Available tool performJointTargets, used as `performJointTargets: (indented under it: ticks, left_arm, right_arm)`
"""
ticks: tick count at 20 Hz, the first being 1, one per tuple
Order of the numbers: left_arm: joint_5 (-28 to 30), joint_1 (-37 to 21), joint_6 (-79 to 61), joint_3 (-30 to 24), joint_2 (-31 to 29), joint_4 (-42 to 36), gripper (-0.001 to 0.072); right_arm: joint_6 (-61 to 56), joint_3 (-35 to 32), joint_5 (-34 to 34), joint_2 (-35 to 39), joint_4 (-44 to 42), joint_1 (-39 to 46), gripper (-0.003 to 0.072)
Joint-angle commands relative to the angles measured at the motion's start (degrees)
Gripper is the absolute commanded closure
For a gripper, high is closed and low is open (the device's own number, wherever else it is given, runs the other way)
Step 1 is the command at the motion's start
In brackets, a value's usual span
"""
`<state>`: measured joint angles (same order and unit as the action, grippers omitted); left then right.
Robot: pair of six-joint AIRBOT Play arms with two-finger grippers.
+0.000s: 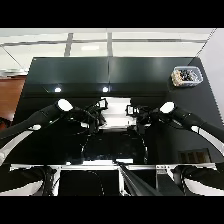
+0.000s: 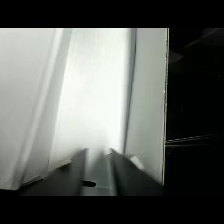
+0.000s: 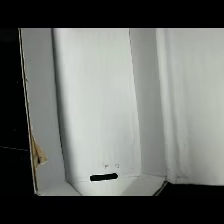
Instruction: Fold the box and place the chain.
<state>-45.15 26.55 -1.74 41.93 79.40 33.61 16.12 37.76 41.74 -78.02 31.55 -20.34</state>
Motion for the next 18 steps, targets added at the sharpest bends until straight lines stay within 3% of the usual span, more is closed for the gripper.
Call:
performJointTargets:
  ticks: [1, 2, 4, 5, 10, 13, 14, 15, 18]
  left_arm:
    - [-0.48, -0.26, 1.09, 0.20, 0.04, 0.13, 0.0256]
    - [-1.68, -0.37, 1.40, 0.72, 0.07, 1.25, 0.0547]
    - [-3.50, -0.50, 2.71, 1.77, 0.04, 2.16, 0.0458]
    - [-5.14, -0.90, 4.63, 2.80, -0.17, 4.46, 0.0664]
    - [-12.33, -7.30, 36.41, 7.74, -6.16, 25.62, 0.0683]
    - [-12.59, -15.06, 65.48, 7.32, -10.21, 39.45, 0.0683]
    - [-12.63, -19.37, 83.62, 7.32, -10.27, 42.42, 0.0682]
    - [-13.27, -23.78, 96.45, 6.64, -10.10, 40.70, 0.0679]
    - [-18.75, -33.46, 81.26, 1.16, -7.45, 18.75, 0.0681]
  right_arm:
    - [-0.02, 0.04, 0.00, 0.00, 0.02, -0.07, 0.0516]
    - [-0.02, 0.04, 0.00, 0.00, 0.04, -0.07, 0.0516]
    - [-0.02, 0.04, 0.00, 0.00, 0.02, -0.07, 0.0517]
    - [-0.02, 0.04, 0.00, 0.00, 0.04, -0.07, 0.0516]
    - [-0.02, 0.04, 0.00, 0.00, 0.02, -0.07, 0.0516]
    - [-0.02, 0.04, 0.00, 0.00, 0.02, -0.07, 0.0517]
    - [-0.02, 0.04, 0.00, 0.00, 0.02, -0.07, 0.0516]
    - [-0.02, 0.04, 0.00, 0.00, 0.02, -0.07, 0.0517]
    - [-0.02, 0.04, 0.00, 0.00, 0.02, -0.07, 0.0517]
